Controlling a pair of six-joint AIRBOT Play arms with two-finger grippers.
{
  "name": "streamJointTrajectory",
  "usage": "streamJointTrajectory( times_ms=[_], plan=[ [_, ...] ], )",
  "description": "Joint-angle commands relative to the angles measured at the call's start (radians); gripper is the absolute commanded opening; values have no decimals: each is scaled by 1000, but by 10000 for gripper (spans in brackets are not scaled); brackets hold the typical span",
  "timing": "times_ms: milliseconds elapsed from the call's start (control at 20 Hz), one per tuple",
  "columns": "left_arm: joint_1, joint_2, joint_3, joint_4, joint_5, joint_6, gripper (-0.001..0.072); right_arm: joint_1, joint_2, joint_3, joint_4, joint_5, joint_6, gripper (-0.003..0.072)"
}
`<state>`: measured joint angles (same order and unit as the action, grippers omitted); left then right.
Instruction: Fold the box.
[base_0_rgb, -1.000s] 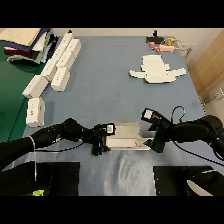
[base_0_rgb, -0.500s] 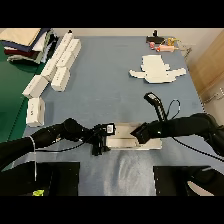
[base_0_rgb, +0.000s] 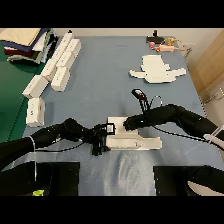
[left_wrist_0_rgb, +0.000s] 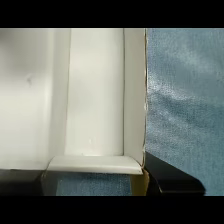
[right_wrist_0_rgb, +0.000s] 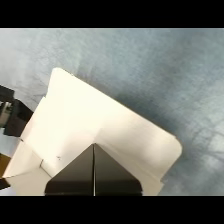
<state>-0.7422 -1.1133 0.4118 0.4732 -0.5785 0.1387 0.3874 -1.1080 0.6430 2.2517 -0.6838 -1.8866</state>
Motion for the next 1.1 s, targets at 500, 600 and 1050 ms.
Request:
streamJointTrajectory(
  times_ms=[500, 600, 1050],
  plan=[
    [0, -1, 1, 1, 0, 2, 525, 1, -108, 10, -3, -59, -52, 1],
    [0, -1, 1, 1, 0, 2, 525, 1, -108, 10, -3, -61, -52, 1],
    [0, -1, 1, 1, 0, 2, 525, -36, 111, 35, -43, -179, -51, 1]
  ],
)
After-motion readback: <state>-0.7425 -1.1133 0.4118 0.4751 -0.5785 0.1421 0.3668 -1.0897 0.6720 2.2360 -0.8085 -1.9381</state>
